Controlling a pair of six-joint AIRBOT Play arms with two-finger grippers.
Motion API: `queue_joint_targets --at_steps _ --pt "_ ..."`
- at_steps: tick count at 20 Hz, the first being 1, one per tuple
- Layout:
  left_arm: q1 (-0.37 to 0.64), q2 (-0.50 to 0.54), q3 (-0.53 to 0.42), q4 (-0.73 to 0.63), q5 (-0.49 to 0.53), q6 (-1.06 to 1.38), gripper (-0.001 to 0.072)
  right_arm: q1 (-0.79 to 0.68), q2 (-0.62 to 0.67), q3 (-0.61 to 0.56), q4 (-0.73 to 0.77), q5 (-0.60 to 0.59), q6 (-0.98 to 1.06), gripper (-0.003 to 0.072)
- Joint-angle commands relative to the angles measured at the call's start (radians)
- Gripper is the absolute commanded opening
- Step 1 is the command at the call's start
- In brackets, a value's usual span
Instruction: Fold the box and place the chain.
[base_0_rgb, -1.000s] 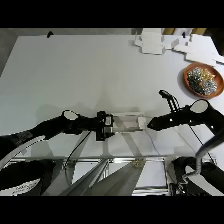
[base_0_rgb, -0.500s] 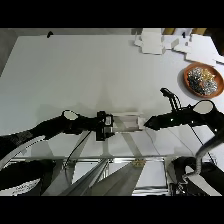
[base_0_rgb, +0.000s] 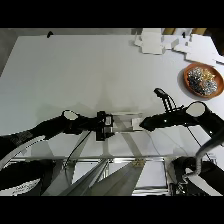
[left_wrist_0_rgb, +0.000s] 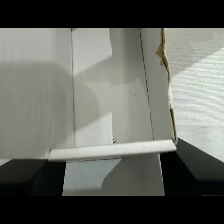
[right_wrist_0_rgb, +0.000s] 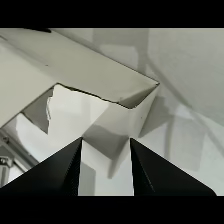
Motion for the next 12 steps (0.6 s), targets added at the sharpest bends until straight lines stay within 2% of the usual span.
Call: queue_joint_targets --at_steps 1,5,12 --pt "0.001 0.000 0.000 0.000 0.000 0.000 0.0275 0.018 -0.001 0.001 -0.040 -0.036 0.103 0.0339" --pt "0.001 0.000 0.000 0.000 0.000 0.000 0.0275 0.085 -0.001 0.004 -0.051 -0.092 0.149 0.0339" --pt "0.001 0.000 0.000 0.000 0.000 0.000 0.0275 0.216 -0.032 0.064 -0.239 -0.120 0.439 0.0339"
